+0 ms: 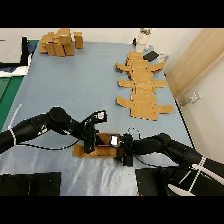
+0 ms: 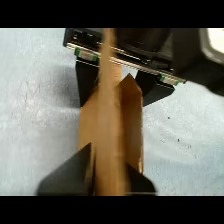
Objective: Fold the box.
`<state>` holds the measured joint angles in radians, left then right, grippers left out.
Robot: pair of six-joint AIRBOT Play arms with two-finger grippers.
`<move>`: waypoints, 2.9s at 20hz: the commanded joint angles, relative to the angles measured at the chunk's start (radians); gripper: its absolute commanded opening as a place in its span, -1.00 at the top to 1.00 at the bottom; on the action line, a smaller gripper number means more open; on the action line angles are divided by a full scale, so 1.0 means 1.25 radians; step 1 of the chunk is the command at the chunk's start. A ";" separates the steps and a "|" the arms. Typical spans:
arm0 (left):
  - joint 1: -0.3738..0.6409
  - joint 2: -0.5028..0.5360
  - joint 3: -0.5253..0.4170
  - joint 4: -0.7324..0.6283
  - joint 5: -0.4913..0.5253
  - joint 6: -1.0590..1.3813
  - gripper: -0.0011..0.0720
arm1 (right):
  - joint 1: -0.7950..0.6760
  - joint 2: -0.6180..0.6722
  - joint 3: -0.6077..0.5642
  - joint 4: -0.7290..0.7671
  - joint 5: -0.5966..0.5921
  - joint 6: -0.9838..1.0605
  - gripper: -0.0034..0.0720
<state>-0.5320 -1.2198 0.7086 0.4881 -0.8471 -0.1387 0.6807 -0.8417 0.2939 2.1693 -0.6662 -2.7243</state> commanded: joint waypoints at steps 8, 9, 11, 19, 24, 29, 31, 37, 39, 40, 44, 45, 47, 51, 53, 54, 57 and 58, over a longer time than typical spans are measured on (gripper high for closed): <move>0.107 0.115 0.044 0.334 -0.412 -0.746 -0.25 | 0.001 0.000 0.000 -0.001 0.002 0.000 -0.61; 0.098 0.117 0.042 0.308 -0.433 -0.789 0.90 | 0.001 0.000 0.000 -0.001 0.002 0.000 -0.61; 0.061 0.114 0.034 0.199 -0.373 -0.805 0.93 | 0.001 0.000 0.000 0.000 0.002 0.000 -0.61; 0.078 -0.016 0.092 0.043 -0.129 -0.782 0.92 | 0.001 0.000 0.000 0.000 0.002 -0.008 -0.61; 0.078 -0.025 0.094 -0.018 -0.138 -0.756 0.92 | 0.014 0.000 0.000 0.000 0.002 -0.085 -0.61; 0.078 -0.039 0.093 -0.023 -0.145 -0.754 0.92 | 0.035 0.000 0.000 -0.006 0.002 -0.085 -0.61; 0.078 -0.067 0.093 0.013 -0.149 -0.762 0.92 | 0.035 0.000 0.000 -0.006 0.002 -0.085 -0.61; 0.078 -0.176 0.093 0.072 -0.169 -0.769 0.92 | 0.035 0.000 0.000 -0.006 0.002 -0.083 -0.61; 0.078 -0.193 0.094 0.071 -0.168 -0.759 0.93 | 0.035 0.000 0.000 -0.006 0.002 -0.083 -0.61; 0.078 -0.191 0.094 0.070 -0.166 -0.750 0.92 | 0.035 0.000 0.000 -0.006 0.002 -0.084 -0.61; 0.107 -0.116 0.113 0.063 -0.160 -0.646 0.93 | 0.035 0.000 0.000 -0.007 0.002 -0.084 -0.61; 0.121 -0.076 0.113 0.061 -0.154 -0.608 0.93 | 0.035 0.000 0.000 -0.007 0.002 -0.084 -0.61; 0.145 0.036 0.100 0.058 -0.147 -0.508 0.93 | 0.035 0.000 0.000 -0.007 0.002 -0.083 -0.61; 0.147 0.294 0.036 0.162 -0.164 -0.397 0.93 | 0.035 0.000 0.000 -0.007 0.002 -0.084 -0.61; 0.146 0.404 -0.001 0.245 -0.161 -0.385 0.92 | 0.035 0.000 0.000 -0.007 0.002 -0.084 -0.61; 0.146 0.451 -0.021 0.280 -0.162 -0.375 0.92 | 0.035 0.000 0.000 -0.007 0.002 -0.084 -0.61; 0.146 0.529 -0.081 0.335 -0.163 -0.358 -0.95 | 0.035 0.000 0.000 -0.009 0.002 -0.084 -0.61; 0.146 0.532 -0.107 0.330 -0.162 -0.341 -1.00 | 0.035 0.000 0.000 -0.009 0.002 -0.083 -0.61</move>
<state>-0.3508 -0.6445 0.6460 0.8291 -1.0576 -0.6163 0.7242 -0.8413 0.2939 2.1590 -0.6632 -2.8288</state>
